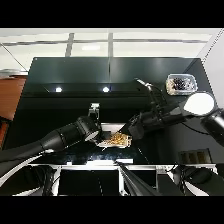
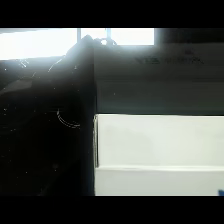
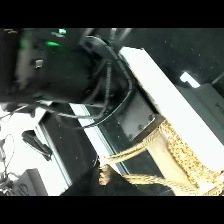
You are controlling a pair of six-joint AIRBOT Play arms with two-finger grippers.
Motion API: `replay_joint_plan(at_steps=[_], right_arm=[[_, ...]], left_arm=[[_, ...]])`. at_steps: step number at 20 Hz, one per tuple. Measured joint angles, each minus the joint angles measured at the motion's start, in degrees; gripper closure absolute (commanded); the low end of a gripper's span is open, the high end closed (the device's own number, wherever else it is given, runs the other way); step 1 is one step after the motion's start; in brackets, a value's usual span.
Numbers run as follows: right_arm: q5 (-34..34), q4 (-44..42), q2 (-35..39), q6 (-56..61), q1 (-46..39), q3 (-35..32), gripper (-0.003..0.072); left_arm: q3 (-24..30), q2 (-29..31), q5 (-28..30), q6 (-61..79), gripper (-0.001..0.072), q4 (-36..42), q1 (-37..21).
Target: Fold the box and place the chain.
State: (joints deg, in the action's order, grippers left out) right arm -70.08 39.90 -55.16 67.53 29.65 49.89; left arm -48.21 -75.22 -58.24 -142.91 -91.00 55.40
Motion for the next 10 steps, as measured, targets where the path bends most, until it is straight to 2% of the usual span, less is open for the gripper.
replay_joint_plan(at_steps=[3, 7, 10], right_arm=[[-1.40, 0.68, -1.62, -0.79, -1.33, 0.00, 0.0072], [-8.33, 1.97, -2.10, -3.67, -9.42, 0.04, 0.0079], [-10.80, 9.77, -2.16, -7.04, -15.23, -0.74, 0.0077]], left_arm=[[0.00, 0.00, -0.02, 0.00, 0.0681, -0.02, 0.00], [0.00, 0.00, -0.07, 0.00, 0.0682, -0.02, 0.00], [0.00, 0.00, -0.17, 0.00, 0.0682, -0.02, 0.00]])
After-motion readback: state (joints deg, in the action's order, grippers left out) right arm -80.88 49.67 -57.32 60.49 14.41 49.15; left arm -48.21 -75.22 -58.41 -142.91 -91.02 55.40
